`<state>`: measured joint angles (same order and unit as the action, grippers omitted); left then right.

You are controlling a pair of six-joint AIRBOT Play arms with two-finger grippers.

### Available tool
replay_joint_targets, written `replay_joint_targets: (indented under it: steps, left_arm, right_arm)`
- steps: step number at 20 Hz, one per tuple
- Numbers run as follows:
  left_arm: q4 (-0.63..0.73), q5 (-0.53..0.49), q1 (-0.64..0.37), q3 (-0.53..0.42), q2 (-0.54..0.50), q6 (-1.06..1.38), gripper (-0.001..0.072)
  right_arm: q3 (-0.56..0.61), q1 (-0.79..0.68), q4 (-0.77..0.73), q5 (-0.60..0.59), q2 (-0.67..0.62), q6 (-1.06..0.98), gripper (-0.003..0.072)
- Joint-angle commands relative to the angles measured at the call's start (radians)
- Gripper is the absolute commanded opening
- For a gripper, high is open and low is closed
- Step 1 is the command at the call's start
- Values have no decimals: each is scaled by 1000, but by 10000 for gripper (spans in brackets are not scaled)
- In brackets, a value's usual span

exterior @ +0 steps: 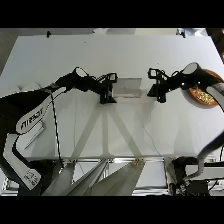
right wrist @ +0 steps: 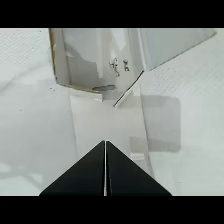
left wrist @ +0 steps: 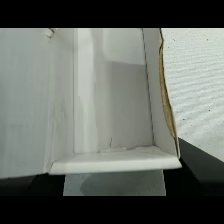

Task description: Fold the box and place the chain.

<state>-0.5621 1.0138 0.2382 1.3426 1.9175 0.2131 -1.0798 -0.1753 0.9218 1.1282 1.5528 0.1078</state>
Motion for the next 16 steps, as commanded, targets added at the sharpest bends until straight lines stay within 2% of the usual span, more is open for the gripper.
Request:
replay_joint_targets:
  steps: [1,4,7,10,16]
  left_arm:
    - [0,-1,0,0,0,0,438]
    - [0,-1,0,0,0,0,438]
    - [0,-1,0,0,0,0,438]
    - [0,-1,0,0,0,0,438]
    - [0,-1,0,0,1,0,438]
  right_arm:
    - [-1,-1,-51,104,-51,-58,16]
    - [-1,-1,-304,136,-72,-78,10]
    - [-1,12,-497,16,-71,-77,8]
    - [-1,63,-505,-149,-65,-82,8]
    - [-1,136,-505,-337,28,-138,8]
